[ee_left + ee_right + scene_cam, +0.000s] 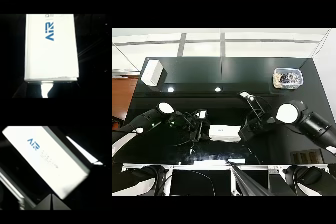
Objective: Fold the box and place the chain.
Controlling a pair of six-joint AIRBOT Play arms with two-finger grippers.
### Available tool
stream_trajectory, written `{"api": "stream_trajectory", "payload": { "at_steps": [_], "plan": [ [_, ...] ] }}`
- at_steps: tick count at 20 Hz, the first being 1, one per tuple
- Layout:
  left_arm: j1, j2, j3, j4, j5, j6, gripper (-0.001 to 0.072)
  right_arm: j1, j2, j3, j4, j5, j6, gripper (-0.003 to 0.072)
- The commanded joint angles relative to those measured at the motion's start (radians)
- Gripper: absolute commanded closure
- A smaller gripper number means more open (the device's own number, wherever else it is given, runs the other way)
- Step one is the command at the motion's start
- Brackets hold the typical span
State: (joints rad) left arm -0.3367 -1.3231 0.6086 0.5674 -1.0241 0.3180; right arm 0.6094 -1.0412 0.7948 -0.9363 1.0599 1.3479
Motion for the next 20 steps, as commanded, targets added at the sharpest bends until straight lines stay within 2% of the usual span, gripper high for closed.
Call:
{"api": "stream_trajectory", "payload": {
  "at_steps": [1, 3, 11, 17, 20],
  "plan": [
    [-0.001, 0.000, 0.001, 0.000, 0.000, 0.000, 0.0245, -0.021, -0.005, -0.145, 0.423, -0.216, 0.054, 0.0671],
    [-0.001, 0.000, 0.001, 0.000, 0.000, 0.000, 0.0245, -0.021, -0.043, -0.168, 0.521, -0.258, 0.009, 0.0671],
    [-0.001, 0.000, 0.001, 0.000, 0.000, 0.000, 0.0245, -0.021, -0.192, -0.168, 0.513, -0.248, -0.021, 0.0670],
    [-0.001, 0.000, 0.001, 0.000, 0.000, 0.000, 0.0244, -0.024, -0.194, -0.165, 0.514, -0.233, -0.097, 0.0670],
    [0.001, 0.002, 0.002, 0.002, -0.004, -0.014, 0.0240, -0.064, -0.145, -0.139, 0.514, -0.187, -0.148, 0.0670]
  ]
}}
